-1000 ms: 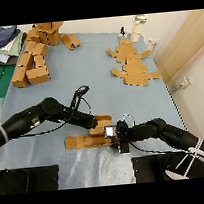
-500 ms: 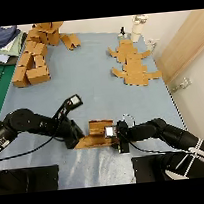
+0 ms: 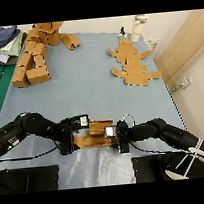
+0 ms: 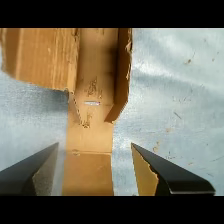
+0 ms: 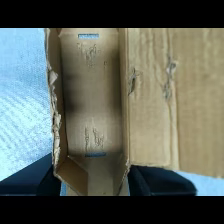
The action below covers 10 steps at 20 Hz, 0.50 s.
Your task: Fold the box.
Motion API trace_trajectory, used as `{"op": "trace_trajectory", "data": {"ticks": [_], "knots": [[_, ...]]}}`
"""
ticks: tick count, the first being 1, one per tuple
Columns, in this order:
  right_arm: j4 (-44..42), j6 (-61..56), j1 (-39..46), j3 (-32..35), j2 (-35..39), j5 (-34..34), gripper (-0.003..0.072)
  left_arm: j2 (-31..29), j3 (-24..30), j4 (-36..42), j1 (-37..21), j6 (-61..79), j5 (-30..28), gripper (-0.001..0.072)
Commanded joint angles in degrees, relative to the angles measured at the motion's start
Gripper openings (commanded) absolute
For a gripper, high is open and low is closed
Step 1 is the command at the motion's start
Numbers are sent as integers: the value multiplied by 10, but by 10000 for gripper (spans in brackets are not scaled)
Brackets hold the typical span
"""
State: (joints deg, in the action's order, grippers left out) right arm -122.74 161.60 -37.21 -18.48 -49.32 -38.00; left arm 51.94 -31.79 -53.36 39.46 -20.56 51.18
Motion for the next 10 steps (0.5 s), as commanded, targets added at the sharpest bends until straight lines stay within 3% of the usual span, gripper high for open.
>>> {"op": "trace_trajectory", "data": {"ticks": [1,5,8,10], "knots": [[0,0,0,0,0,0,506,35,13,0,5,55,-34,705],[0,0,0,0,0,0,506,37,60,130,4,153,-85,704],[0,0,0,0,0,0,506,37,76,183,5,182,-119,702],[0,0,0,0,0,0,506,37,77,187,5,187,-122,478]]}}
